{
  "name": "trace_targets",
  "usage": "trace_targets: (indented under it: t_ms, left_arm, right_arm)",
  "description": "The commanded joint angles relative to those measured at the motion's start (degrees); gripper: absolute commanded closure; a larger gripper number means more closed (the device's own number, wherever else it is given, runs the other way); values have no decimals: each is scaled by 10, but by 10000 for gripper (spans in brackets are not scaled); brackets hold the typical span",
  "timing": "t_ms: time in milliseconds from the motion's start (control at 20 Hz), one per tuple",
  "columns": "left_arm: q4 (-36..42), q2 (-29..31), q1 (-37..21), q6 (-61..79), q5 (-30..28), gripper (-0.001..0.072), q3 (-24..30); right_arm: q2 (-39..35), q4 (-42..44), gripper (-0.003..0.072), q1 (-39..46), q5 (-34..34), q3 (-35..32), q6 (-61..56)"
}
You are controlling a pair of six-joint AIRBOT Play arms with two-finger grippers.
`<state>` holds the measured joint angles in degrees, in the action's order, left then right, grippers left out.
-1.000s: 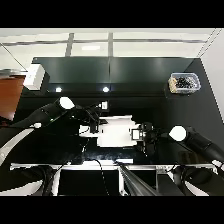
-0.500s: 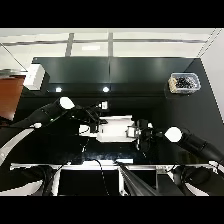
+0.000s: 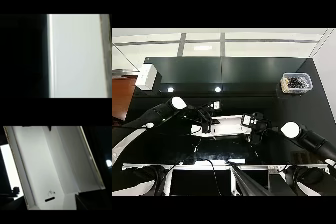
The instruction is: Fold the box and place the chain.
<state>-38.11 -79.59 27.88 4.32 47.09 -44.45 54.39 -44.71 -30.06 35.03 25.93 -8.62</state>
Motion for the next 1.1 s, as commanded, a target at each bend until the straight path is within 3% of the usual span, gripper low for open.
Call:
trace_targets:
  t_ms: [0,500,650,800,1050]
  left_arm:
    - [0,0,0,0,13,681,0]
    - [0,0,0,0,14,681,0]
    - [0,0,0,-1,14,681,0]
    - [0,0,0,-1,15,681,0]
    - [0,1,0,-2,16,681,-1]
  right_arm:
    - [-3,-1,0,10,37,9,23]
    - [20,29,0,15,-19,9,24]
    - [27,38,0,15,-6,11,34]
    - [27,77,0,15,48,12,79]
    - [33,134,0,45,53,12,127]
